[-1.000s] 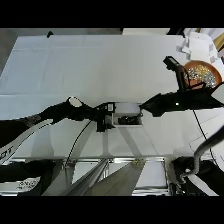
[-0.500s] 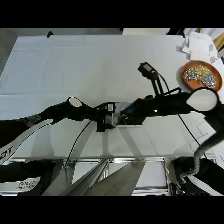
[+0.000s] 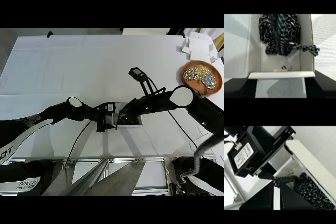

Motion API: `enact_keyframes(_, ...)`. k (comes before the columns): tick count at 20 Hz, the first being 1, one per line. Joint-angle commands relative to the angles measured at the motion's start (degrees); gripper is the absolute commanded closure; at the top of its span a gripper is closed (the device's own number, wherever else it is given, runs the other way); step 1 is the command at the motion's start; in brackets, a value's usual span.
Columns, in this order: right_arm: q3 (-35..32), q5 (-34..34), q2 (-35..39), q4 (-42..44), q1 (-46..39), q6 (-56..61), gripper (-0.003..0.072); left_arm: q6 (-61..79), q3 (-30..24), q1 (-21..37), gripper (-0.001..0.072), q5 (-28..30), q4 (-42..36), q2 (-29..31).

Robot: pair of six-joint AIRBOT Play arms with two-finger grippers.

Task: Fold the box and place the chain.

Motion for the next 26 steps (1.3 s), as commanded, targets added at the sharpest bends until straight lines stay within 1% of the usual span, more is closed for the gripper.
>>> enact_keyframes(1, 0.07, -1.86, 2.34, -0.07, -2.58, 0.81, 0.0668, 0.02, -0.02, 0.00, 0.0505, 0.02, 0.02, 0.04)
enact_keyframes(7, 0.07, -1.86, 7.08, -0.04, -9.09, 0.96, 0.0668, 0.02, -0.02, 0.00, 0.0505, 0.02, 0.02, 0.04)
enact_keyframes(14, 0.07, -0.76, 7.78, 0.15, -9.57, 0.74, 0.0667, 0.02, -0.02, 0.00, 0.0505, 0.02, 0.02, 0.04)
enact_keyframes(17, 0.04, -0.59, 7.76, 2.97, -9.57, -1.51, 0.0667, 0.02, -0.02, 0.00, 0.0505, 0.02, 0.02, 0.04)
enact_keyframes(20, 0.04, 2.08, 7.76, 3.41, -9.57, -3.91, 0.0667, 0.02, -0.02, 0.00, 0.0505, 0.02, 0.02, 0.04)
enact_keyframes(23, 0.04, 6.56, 7.19, 0.33, -9.53, -7.17, 0.0667, 0.02, -0.02, 0.00, 0.0505, 0.02, 0.02, 0.04)
enact_keyframes(26, 0.02, 10.01, 4.63, -2.60, -9.51, -9.86, 0.0667, 0.02, -0.02, 0.00, 0.0505, 0.02, 0.02, 0.04)
